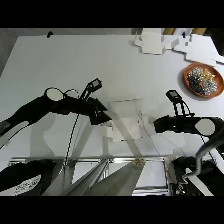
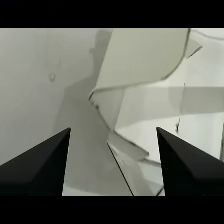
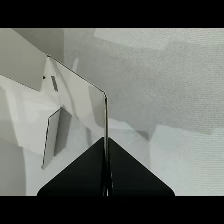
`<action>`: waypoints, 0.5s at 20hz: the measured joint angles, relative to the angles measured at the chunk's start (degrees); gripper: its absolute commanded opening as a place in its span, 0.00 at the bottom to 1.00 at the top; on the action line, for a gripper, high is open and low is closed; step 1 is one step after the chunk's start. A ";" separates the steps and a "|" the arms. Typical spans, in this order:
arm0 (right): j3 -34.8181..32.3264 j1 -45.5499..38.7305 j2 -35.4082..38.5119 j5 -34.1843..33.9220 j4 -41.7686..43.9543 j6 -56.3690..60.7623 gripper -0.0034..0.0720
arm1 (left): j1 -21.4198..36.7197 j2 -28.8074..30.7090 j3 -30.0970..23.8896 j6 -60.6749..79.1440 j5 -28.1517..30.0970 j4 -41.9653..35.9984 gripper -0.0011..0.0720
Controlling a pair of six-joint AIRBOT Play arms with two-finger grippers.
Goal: Fold the box and place the chain.
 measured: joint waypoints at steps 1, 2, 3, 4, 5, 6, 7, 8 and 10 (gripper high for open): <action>0.00 0.00 0.00 0.04 0.02 0.02 0.07 | -0.11 -0.87 0.55 1.55 0.09 -1.03 0.82; 0.00 0.00 0.00 0.15 0.02 0.02 0.07 | -0.20 -1.90 1.29 2.78 0.09 -1.97 0.82; 0.00 0.00 0.00 0.22 0.02 0.02 0.07 | -0.26 -2.93 2.12 3.58 -0.13 -2.58 0.81; 0.00 0.00 0.00 0.33 0.02 0.02 0.07 | -0.31 -4.13 3.15 4.35 -0.59 -3.17 0.81; 0.00 0.00 0.00 0.50 0.04 0.04 0.07 | -0.42 -5.27 4.09 4.79 -1.42 -3.61 0.81; 0.00 0.00 0.00 0.72 0.04 0.04 0.07 | -0.66 -6.51 5.01 5.20 -2.14 -4.02 0.78; 0.00 0.00 0.00 0.92 0.04 0.04 0.07 | -0.96 -7.67 5.77 5.49 -2.97 -4.37 0.78; 0.00 0.00 0.00 1.01 0.04 0.04 0.07 | -1.29 -8.74 6.27 5.70 -3.39 -4.57 0.78; 0.00 0.00 0.00 1.16 0.07 0.04 0.07 | -1.90 -10.75 6.95 5.95 -4.61 -4.83 0.68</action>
